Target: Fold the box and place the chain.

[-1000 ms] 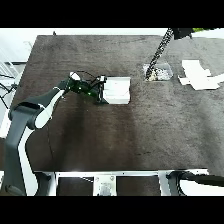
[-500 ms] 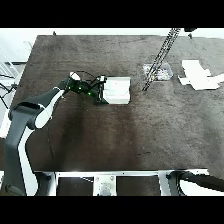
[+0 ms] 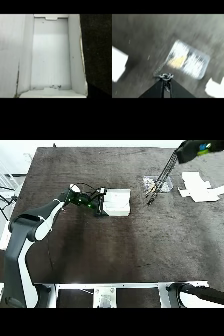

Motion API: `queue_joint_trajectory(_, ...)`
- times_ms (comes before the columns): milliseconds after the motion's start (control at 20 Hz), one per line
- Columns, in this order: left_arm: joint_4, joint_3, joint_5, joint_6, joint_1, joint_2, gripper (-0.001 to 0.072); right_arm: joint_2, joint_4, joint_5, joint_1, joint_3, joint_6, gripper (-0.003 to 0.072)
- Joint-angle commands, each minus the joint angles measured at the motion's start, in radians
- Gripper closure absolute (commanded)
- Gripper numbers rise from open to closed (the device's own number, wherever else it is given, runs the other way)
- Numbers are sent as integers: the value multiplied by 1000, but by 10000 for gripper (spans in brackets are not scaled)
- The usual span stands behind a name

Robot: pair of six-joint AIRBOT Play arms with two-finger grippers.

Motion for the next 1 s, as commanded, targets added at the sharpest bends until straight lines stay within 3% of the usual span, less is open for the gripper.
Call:
queue_joint_trajectory(0, 0, 0, -2, 0, 0, 1, 84, 0, -11, -50, -18, -175, 34, 683)
queue_joint_trajectory(150, 0, 0, -2, 0, 0, 1, 84, 0, -58, -142, -82, -333, 117, 683)
queue_joint_trajectory(400, 0, 0, -2, 0, 0, 1, 84, 1, 15, 16, -117, -441, 136, 684)
queue_joint_trajectory(600, 0, 0, -2, 0, 0, 1, 84, -10, 26, -102, -127, -583, 129, 682)
queue_joint_trajectory(650, 0, 0, -2, 0, 0, 1, 84, -11, 25, -144, -131, -614, 129, 638)
queue_joint_trajectory(700, 0, 0, -2, 0, 0, 1, 84, -12, 25, -196, -137, -637, 129, 434)
queue_joint_trajectory(750, 0, 0, -2, 0, 0, 1, 84, -12, 29, -248, -137, -646, 129, 336)
queue_joint_trajectory(950, 0, 0, -3, 0, 0, 1, 84, -23, 203, -508, -116, -644, 77, 335)
